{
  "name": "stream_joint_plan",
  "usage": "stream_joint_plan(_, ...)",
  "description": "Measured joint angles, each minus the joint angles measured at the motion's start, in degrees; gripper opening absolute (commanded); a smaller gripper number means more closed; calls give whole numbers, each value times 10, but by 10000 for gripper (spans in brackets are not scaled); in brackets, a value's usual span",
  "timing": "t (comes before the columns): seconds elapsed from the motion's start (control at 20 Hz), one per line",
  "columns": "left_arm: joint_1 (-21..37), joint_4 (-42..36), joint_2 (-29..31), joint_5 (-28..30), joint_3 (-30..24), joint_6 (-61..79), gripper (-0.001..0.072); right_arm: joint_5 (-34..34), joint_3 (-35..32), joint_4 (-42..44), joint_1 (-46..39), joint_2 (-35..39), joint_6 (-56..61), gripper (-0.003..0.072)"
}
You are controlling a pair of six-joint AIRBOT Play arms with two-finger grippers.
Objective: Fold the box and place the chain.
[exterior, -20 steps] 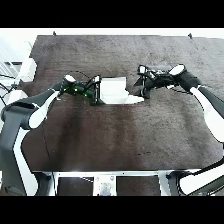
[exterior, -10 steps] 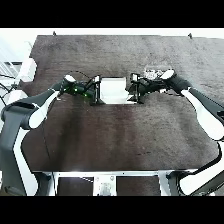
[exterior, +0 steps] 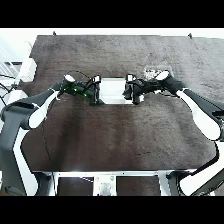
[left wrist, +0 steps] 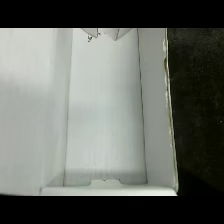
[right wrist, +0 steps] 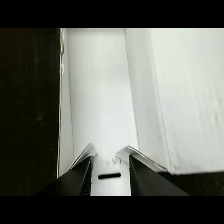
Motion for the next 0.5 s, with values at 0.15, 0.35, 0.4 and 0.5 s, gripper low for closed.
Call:
stream_joint_plan(0.15,0,0,0,0,0,0,393,-10,0,17,7,-7,-2,277)
stream_joint_plan(0.35,-1,-1,0,2,0,-1,393,-23,0,22,9,-12,-3,330)
stream_joint_plan(0.4,-1,-1,0,2,0,-1,393,-24,0,23,9,-12,-3,485)
stream_joint_plan(0.5,-1,-1,0,3,0,-1,393,-28,0,24,7,-12,-6,602)
